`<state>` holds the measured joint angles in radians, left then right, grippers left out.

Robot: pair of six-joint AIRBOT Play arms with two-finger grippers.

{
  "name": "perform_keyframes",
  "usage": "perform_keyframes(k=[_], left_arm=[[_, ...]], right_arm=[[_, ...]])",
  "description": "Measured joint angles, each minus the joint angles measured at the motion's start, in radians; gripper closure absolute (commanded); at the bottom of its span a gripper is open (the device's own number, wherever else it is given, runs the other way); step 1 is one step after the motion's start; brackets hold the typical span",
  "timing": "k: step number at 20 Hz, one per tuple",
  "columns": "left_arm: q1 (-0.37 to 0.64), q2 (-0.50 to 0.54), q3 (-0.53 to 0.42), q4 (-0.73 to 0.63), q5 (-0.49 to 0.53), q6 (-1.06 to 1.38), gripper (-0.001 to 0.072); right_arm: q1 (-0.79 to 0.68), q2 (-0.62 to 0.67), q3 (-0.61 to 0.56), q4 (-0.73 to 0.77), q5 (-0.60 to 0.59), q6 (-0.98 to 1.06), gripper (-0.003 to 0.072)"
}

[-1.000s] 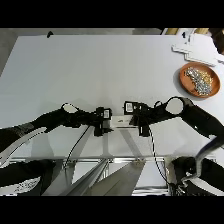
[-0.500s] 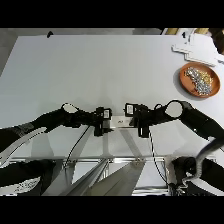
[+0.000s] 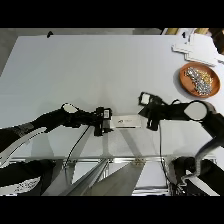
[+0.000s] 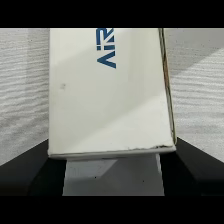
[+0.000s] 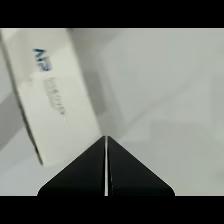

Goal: Fold the box and place the chain.

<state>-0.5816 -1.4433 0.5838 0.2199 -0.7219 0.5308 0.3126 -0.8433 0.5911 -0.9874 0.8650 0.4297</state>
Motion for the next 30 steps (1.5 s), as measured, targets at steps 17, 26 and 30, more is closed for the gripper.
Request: perform_keyframes(k=[17,26,30], left_arm=[[0.0,0.0,0.0,0.0,0.0,0.0,0.0696],[0.0,0.0,0.0,0.0,0.0,0.0,0.0696],[0.0,0.0,0.0,0.0,0.0,0.0,0.0696]], right_arm=[[-0.263,0.078,-0.135,-0.404,0.24,0.92,0.067],[-0.264,0.078,-0.14,-0.412,0.259,0.94,0.067],[-0.264,0.078,-0.14,-0.412,0.26,0.943,0.067]])
